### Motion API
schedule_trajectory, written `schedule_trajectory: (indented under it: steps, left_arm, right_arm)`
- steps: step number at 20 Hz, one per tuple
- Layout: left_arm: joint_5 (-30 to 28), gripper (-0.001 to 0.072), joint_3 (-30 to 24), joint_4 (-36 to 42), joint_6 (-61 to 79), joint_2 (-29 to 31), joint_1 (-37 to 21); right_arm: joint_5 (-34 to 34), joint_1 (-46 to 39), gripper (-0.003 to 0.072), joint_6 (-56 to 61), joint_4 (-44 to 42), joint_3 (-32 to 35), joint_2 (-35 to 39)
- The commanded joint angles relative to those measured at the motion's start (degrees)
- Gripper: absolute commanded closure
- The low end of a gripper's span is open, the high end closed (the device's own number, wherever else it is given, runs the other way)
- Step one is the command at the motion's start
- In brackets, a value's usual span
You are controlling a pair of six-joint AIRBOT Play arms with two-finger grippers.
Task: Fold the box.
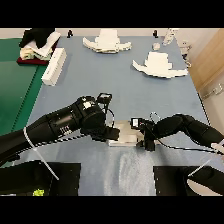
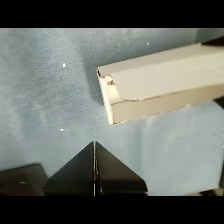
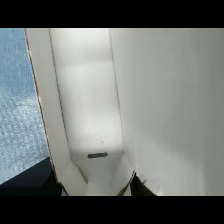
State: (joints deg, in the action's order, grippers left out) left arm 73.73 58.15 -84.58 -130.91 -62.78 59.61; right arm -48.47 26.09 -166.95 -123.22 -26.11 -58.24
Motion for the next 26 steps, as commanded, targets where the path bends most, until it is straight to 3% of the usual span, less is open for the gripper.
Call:
schedule_trajectory:
  steps: [1,8,12,16,17,18,22,26]
  left_arm:
    - [1.3,0.0697,0.0,0.2,12.2,0.9,-0.9]
    - [0.1,0.0697,-1.3,6.2,42.7,3.0,-9.8]
    - [-5.2,0.0698,-10.2,16.0,70.4,11.1,-19.6]
    - [-3.9,0.0676,-18.1,27.4,93.0,18.4,-30.1]
    - [-4.7,0.0316,-19.6,30.9,98.6,18.8,-32.0]
    - [-7.4,0.0013,-21.6,34.5,104.0,18.8,-33.7]
    - [-19.6,0.0013,-28.4,42.7,120.7,15.6,-35.3]
    - [-26.5,0.0013,-31.7,49.5,137.1,7.6,-33.9]
  right_arm:
    - [0.0,0.0,0.024,0.0,0.0,0.0,0.0]
    - [0.0,0.0,0.024,0.0,0.0,0.0,0.0]
    - [0.0,0.0,0.024,0.0,0.0,0.0,0.0]
    - [0.0,0.0,0.024,0.0,0.0,0.0,0.0]
    - [0.0,0.0,0.024,0.0,0.0,0.0,0.0]
    - [0.0,0.0,0.024,0.0,0.0,0.0,0.0]
    - [0.0,0.0,0.024,0.0,0.0,0.0,0.0]
    - [0.0,0.0,0.024,0.0,0.0,0.0,0.0]
